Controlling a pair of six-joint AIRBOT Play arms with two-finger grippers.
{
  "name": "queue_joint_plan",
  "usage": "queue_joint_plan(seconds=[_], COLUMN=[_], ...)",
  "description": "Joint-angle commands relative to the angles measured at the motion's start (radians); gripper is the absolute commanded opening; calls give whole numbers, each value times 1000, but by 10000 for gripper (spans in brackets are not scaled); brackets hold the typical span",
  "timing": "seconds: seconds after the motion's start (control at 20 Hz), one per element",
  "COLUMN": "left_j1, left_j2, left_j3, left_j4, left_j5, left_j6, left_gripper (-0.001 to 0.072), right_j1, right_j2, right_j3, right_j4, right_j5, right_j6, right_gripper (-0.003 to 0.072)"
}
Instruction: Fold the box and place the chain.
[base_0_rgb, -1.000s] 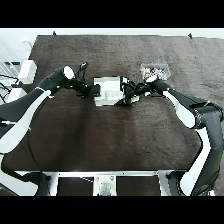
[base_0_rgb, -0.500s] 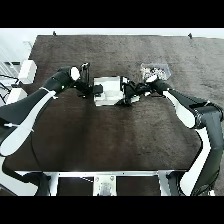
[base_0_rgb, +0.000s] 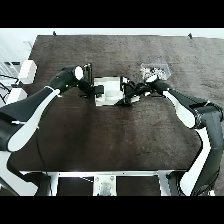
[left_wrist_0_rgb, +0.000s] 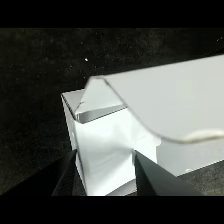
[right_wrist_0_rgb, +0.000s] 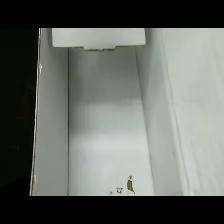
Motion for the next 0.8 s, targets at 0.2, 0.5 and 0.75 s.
queue_joint_plan(seconds=[0.2,0.5,0.75], left_j1=[-20,-20,-20], left_j2=[-54,-60,-122], left_j3=[74,76,156], left_j4=[85,158,163], left_j5=[-75,-68,-152], left_j6=[-70,-94,-96], left_gripper=[408,408,407], right_j1=[0,0,0], right_j2=[0,0,0], right_j3=[0,0,0], right_j4=[0,0,0], right_j5=[0,0,0], right_j6=[0,0,0], right_gripper=[635,635,635])
